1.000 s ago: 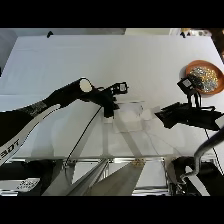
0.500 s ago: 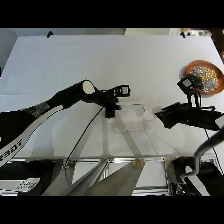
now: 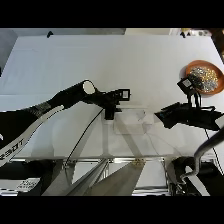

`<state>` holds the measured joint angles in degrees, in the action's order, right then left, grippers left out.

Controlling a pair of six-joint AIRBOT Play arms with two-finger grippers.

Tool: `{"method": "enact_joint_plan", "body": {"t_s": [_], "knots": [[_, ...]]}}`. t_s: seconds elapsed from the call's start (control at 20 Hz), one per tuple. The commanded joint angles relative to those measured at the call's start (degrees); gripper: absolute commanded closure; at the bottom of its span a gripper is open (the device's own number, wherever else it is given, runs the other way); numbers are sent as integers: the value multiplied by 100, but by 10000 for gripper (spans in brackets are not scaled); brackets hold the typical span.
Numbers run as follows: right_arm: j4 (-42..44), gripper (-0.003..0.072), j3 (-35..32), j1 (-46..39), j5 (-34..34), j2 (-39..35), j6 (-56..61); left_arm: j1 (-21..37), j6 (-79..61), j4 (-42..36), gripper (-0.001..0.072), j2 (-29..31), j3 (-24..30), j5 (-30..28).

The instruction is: Fold the box and place the chain.

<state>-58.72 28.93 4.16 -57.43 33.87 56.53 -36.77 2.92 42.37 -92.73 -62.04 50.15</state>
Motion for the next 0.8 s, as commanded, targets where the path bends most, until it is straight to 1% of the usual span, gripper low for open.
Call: {"method": "enact_joint_plan", "body": {"t_s": [0.0, 0.45, 0.5, 0.55, 0.6, 0.65, 0.7, 0.75], "knots": [[2, 278, 0, 4, -2, -4, 2, 0, -79, -35, 706, -4, 2, 24], [2, 278, 0, 4, -76, -4, -2, -2, -74, -33, 701, -4, 2, 22], [4, 291, 0, 4, -153, -4, -22, -2, -74, -33, 701, -4, 2, 22], [26, 400, 0, 4, -310, -4, -260, -2, -74, -33, 701, -4, 2, 22], [79, 573, 0, 4, -518, -4, -612, -2, -74, -33, 701, -4, 2, 22], [140, 653, -2, 4, -734, -4, -940, -2, -74, -33, 701, -4, 2, 22], [243, 671, -2, 4, -981, 0, -1283, -2, -74, -33, 701, -4, 2, 22], [417, 671, -13, 4, -1217, 20, -1661, -2, -74, -33, 701, -4, 2, 22]]}}
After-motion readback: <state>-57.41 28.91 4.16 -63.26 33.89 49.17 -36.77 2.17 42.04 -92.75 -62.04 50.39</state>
